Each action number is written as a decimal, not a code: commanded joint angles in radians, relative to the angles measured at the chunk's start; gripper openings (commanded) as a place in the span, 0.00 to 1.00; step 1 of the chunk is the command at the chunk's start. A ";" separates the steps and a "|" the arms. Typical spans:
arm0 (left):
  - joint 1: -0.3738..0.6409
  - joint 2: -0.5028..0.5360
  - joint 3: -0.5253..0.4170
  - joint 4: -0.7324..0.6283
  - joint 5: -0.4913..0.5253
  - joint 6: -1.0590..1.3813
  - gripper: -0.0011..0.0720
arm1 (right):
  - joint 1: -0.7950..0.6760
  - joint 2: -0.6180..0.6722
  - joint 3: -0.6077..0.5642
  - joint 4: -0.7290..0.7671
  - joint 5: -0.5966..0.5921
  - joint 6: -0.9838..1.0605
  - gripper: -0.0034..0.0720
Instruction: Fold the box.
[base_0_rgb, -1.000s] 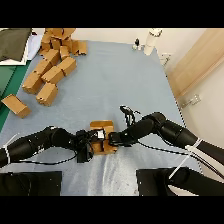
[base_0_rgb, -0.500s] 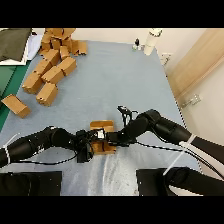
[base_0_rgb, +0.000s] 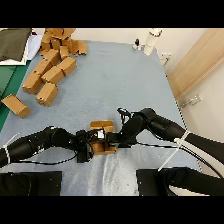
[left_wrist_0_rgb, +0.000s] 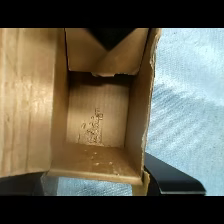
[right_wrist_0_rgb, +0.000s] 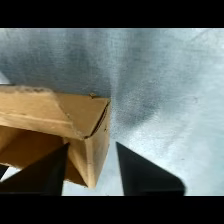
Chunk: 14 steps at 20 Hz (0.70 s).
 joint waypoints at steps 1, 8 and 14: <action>0.000 -0.001 -0.001 0.000 0.000 0.000 0.65 | 0.000 -0.002 0.002 -0.034 -0.014 0.008 0.75; 0.000 -0.001 -0.001 0.000 0.000 0.000 0.65 | -0.022 0.008 0.002 -0.134 0.083 -0.024 0.74; 0.000 -0.001 -0.001 0.000 0.000 0.000 0.65 | -0.015 0.034 0.002 -0.142 0.026 -0.068 0.74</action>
